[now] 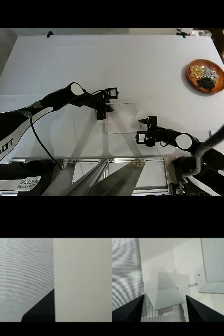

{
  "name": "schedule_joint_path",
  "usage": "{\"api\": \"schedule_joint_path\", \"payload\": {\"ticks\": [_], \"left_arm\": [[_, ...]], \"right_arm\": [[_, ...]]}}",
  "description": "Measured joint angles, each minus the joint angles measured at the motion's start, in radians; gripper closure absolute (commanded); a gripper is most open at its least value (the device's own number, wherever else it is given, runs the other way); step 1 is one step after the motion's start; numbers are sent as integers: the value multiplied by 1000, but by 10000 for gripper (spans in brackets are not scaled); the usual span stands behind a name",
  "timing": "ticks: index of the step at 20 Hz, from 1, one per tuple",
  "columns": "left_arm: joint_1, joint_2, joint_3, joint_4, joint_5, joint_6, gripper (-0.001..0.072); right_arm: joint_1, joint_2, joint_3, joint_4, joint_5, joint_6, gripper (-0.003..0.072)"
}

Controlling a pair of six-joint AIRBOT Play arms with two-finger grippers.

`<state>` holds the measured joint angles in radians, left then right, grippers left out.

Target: Fold the box and place the chain.

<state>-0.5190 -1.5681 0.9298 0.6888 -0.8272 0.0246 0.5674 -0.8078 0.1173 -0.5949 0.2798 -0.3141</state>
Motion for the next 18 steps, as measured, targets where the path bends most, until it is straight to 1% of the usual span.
{"api": "schedule_joint_path", "payload": {"ticks": [18], "left_arm": [[0, 0, 0, 0, 0, 0, 696]], "right_arm": [[4, -2, 3, 79, -16, -2, 170]]}}
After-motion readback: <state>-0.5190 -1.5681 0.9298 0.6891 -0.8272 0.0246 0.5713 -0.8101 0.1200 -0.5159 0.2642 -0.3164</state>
